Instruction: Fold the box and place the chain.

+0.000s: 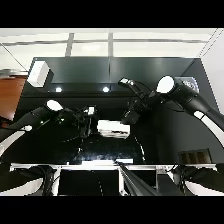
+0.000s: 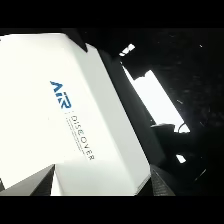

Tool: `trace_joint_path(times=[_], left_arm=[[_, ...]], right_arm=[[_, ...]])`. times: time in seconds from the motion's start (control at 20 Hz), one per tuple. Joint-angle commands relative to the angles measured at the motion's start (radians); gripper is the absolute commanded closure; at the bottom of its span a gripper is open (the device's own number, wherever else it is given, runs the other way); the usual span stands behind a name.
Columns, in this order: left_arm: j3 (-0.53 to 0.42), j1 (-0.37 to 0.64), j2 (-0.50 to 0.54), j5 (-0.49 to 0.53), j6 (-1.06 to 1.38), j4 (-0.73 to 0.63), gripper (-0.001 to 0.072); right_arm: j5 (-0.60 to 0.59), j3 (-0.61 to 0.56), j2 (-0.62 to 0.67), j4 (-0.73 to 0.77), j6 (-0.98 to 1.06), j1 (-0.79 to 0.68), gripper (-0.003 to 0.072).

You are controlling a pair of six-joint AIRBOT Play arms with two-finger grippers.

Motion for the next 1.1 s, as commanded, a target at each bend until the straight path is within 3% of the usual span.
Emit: trace_joint_path(times=[0.0, 0.15, 0.45, 0.5, 0.55, 0.9, 0.95, 1.0, 1.05], left_arm=[[0.001, 0.000, 0.000, 0.000, 0.000, 0.000, 0.0379], [0.001, 0.000, 0.000, 0.000, 0.000, 0.000, 0.0380], [0.001, 0.000, 0.000, 0.000, 0.000, 0.000, 0.0379], [0.001, 0.000, 0.000, 0.000, 0.000, 0.000, 0.0379], [0.001, 0.000, 0.000, 0.000, 0.000, 0.000, 0.0379], [0.001, 0.000, 0.000, 0.000, 0.000, 0.000, 0.0380], [0.001, 0.000, 0.000, 0.000, 0.000, 0.000, 0.0379], [0.001, 0.000, 0.000, 0.000, 0.000, 0.000, 0.0379], [0.001, 0.000, 0.000, 0.000, 0.000, 0.000, 0.0379]], right_arm=[[0.041, -0.008, 0.003, 0.006, -0.044, 0.020, -0.0007], [0.094, -0.008, 0.025, 0.002, -0.043, 0.020, -0.0006], [0.042, -0.009, 0.053, -0.008, -0.039, 0.021, -0.0005], [0.030, -0.009, 0.053, -0.008, -0.042, 0.021, 0.0023], [0.027, -0.009, 0.052, -0.008, -0.043, 0.021, 0.0164], [0.029, -0.009, 0.051, -0.065, -0.038, 0.052, 0.0142], [0.028, -0.009, 0.051, -0.068, -0.037, 0.062, 0.0096], [0.025, -0.009, 0.051, -0.069, -0.020, 0.065, -0.0014], [0.019, -0.009, 0.051, -0.075, -0.002, 0.068, -0.0015]])
